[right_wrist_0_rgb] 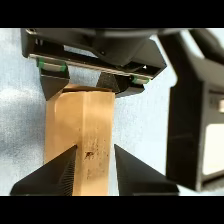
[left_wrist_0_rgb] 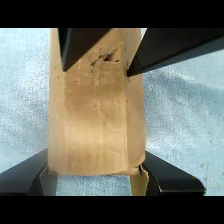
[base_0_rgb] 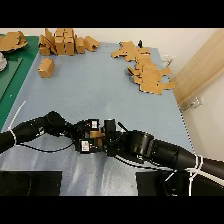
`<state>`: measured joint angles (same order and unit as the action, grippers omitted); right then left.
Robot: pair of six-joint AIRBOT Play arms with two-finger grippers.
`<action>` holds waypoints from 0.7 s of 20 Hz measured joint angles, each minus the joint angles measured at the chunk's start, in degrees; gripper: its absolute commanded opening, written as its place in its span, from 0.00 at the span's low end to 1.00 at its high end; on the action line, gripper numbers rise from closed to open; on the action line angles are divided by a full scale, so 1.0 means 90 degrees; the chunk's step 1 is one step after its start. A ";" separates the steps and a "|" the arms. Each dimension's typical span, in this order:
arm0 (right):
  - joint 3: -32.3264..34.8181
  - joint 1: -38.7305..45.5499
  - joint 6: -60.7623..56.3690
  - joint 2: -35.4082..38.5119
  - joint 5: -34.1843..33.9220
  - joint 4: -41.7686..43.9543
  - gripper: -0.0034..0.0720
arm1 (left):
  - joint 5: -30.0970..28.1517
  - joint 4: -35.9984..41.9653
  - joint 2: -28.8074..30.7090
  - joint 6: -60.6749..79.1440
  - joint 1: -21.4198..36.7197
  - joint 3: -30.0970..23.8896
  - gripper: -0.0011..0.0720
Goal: Fold the box.
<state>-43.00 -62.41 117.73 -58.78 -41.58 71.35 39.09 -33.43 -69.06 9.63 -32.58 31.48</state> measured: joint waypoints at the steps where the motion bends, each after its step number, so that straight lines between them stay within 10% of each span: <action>1: 0.0000 -0.0007 -0.0012 0.0010 0.0002 0.0000 0.40 | 0.0000 -0.0002 0.0000 0.0000 0.0000 0.0000 0.74; 14: -0.0002 -0.0002 -0.0032 -0.0070 0.0090 0.0355 0.39 | 0.0000 -0.0017 0.0000 0.0002 0.0000 0.0000 0.74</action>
<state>-43.03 -62.43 117.45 -59.42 -40.77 74.54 39.09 -33.58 -69.06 9.65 -32.58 31.48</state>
